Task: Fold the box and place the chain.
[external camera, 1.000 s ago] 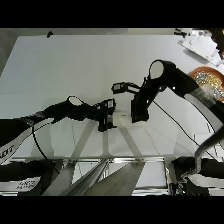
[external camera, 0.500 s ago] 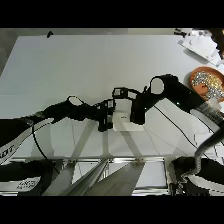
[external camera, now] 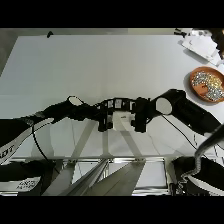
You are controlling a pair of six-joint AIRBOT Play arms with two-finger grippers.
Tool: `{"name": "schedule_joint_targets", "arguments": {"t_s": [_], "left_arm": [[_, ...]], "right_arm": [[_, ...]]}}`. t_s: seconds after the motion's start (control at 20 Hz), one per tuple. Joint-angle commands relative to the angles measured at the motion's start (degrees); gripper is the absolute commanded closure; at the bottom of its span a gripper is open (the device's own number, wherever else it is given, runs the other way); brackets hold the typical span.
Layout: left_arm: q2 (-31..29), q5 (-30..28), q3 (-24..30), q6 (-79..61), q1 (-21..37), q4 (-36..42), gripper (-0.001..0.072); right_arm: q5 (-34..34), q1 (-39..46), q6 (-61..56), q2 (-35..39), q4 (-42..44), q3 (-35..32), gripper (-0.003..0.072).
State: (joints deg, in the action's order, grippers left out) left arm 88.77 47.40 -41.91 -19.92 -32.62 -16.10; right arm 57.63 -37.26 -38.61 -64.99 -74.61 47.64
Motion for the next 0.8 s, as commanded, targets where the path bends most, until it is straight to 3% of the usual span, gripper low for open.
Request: {"name": "schedule_joint_targets", "arguments": {"t_s": [0.0,0.05,0.5,0.75], "left_arm": [[0.02,-0.02,-0.02,0.0,0.02,0.0,0.0437],[0.02,-0.02,-0.02,-0.02,0.02,0.0,0.0437],[0.02,0.0,-0.02,0.0,0.02,0.0,0.0437],[0.02,-0.02,-0.02,0.0,0.02,0.0,0.0437]], "right_arm": [[-3.43,-2.08,-0.63,3.08,-0.48,-4.42,0.0259],[-3.48,-2.08,-0.61,3.08,0.11,-4.52,0.0291],[-5.95,-2.08,-3.63,3.04,-1.66,-4.96,0.0298],[-6.73,-2.08,-3.58,3.02,-1.66,-5.09,0.0374]]}}
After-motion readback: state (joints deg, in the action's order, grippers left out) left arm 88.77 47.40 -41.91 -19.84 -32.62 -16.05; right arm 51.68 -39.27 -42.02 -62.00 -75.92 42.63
